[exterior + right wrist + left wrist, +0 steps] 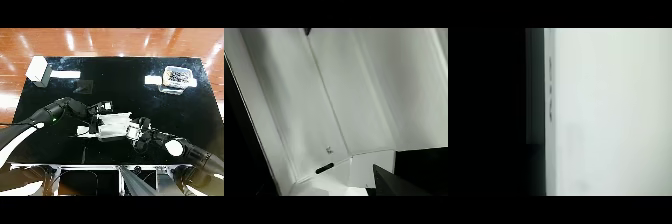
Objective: Fold the box and place the chain.
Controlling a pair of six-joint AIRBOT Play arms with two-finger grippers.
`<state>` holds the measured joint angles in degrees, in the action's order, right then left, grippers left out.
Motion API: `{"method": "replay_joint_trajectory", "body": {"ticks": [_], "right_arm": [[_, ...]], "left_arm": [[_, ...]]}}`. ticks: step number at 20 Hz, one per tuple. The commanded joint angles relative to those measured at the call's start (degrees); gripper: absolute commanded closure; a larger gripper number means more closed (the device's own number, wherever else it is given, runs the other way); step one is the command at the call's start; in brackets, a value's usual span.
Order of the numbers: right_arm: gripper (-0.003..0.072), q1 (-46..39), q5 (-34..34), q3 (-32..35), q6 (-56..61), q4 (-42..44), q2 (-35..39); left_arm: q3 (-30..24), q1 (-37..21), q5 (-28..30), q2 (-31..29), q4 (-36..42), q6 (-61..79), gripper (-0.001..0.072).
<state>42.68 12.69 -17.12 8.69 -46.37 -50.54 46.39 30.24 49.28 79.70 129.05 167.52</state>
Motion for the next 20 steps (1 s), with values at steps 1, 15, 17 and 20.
{"method": "replay_joint_trajectory", "body": {"ticks": [1, 15, 17, 20], "right_arm": [[-0.0023, -0.90, 0.63, -0.81, 0.74, 0.26, 0.87], [-0.0024, -8.02, 11.72, -5.84, -3.19, 1.16, -1.14], [-0.0023, -8.04, 11.19, -5.86, -6.60, 3.06, -2.14], [-0.0024, -8.41, 11.13, -6.08, -9.01, 7.15, -4.13]], "left_arm": [[0.00, 0.04, 0.17, -0.02, -0.24, 0.07, 0.0690], [0.00, 0.04, 0.15, -0.02, -0.76, 0.55, 0.0690], [0.00, 0.04, 0.17, -0.02, -1.01, 0.55, 0.0690], [0.00, 0.04, 0.13, -0.02, -1.07, 0.55, 0.0690]]}}
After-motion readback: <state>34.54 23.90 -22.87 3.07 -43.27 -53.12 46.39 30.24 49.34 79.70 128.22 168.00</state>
